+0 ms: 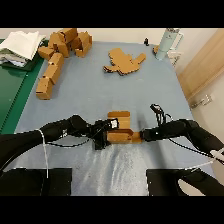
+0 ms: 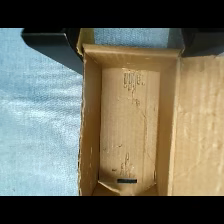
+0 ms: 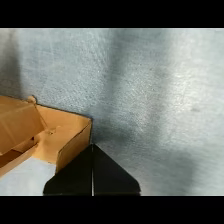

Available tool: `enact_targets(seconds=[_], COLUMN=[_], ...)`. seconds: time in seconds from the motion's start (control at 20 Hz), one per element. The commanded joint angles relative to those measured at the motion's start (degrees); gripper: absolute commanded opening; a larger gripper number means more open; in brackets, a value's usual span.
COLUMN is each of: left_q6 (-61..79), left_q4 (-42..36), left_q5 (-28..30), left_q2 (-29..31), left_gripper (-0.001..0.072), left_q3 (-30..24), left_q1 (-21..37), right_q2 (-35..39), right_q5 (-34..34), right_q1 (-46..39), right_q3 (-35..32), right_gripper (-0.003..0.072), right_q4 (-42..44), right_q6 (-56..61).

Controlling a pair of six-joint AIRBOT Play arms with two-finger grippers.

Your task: Fold the box.

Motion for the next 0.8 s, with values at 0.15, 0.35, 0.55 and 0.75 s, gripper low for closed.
enact_targets(seconds=[0.15,0.35,0.55,0.75], left_q6=[0.02,0.02,0.02,0.00], left_q4=[0.02,0.02,0.02,0.02], left_q5=[0.00,0.00,0.00,0.00], left_q2=[-0.02,-0.02,-0.02,-0.02], left_gripper=[0.0535,0.0535,0.0535,0.0535], left_q3=[0.07,0.07,0.07,0.07], left_q1=[0.00,0.00,0.00,0.00], right_q2=[4.04,5.64,5.62,5.66], right_q5=[-4.00,-5.11,-3.96,-3.82], right_q1=[0.04,0.04,0.04,0.04], right_q3=[1.22,1.60,1.60,1.60], right_gripper=[0.0001,0.0001,0.0001,0.0158], right_q4=[1.66,4.31,10.60,12.07], right_q6=[-0.02,-2.05,-5.44,-5.60])
